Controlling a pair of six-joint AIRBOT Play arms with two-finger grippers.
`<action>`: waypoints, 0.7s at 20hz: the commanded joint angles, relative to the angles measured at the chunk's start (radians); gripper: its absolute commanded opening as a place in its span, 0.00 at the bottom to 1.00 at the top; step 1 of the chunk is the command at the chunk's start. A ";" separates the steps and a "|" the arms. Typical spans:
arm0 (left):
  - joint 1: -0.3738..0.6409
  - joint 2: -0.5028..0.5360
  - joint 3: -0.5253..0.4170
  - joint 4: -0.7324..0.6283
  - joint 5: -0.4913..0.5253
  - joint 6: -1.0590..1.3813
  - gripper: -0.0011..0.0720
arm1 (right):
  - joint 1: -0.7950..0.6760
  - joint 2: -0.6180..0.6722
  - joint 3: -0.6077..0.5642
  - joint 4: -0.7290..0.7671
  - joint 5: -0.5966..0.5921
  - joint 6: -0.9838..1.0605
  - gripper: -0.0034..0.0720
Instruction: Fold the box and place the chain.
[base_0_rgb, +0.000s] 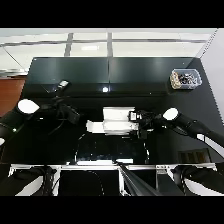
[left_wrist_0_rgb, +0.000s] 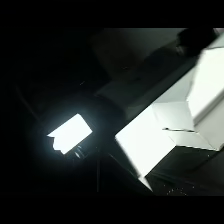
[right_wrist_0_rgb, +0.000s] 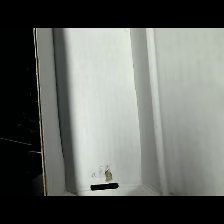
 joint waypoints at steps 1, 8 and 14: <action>0.170 -0.006 -0.021 0.049 -0.107 -0.360 0.05 | 0.000 0.000 0.001 0.000 0.000 0.000 0.37; 0.229 -0.248 -0.077 -0.183 -0.254 -0.350 0.05 | 0.000 0.000 0.001 0.000 0.000 0.000 0.37; 0.046 -0.310 -0.077 -0.257 -0.141 -0.349 0.05 | 0.000 0.000 0.001 0.000 0.000 0.000 0.37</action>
